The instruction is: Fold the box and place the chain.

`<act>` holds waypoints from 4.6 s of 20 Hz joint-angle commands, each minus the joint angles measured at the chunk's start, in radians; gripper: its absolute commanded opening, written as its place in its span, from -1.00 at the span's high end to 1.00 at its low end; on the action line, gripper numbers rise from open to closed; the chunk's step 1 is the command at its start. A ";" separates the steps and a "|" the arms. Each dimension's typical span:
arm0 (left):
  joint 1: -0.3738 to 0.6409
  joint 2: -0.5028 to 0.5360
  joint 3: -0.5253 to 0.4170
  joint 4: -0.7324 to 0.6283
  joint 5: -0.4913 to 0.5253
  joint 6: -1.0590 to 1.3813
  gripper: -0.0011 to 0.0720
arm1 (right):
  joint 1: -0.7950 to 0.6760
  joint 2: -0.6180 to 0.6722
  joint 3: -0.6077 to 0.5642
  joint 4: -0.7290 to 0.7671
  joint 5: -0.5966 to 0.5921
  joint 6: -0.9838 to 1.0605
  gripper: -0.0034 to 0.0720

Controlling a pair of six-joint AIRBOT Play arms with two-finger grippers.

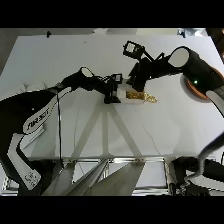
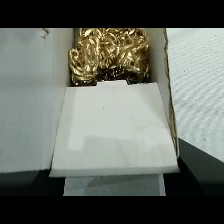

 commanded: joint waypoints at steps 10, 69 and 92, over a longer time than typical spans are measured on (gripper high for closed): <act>0.001 0.000 0.000 0.000 0.000 0.000 0.09 | 0.003 0.357 0.001 -0.413 0.321 0.220 0.01; 0.001 0.000 0.000 0.000 0.000 0.000 0.09 | -0.080 0.160 -0.420 0.320 -0.291 -0.085 0.31; 0.001 0.000 0.000 0.000 0.000 0.000 0.09 | -0.184 -0.306 0.134 0.202 0.202 0.096 0.01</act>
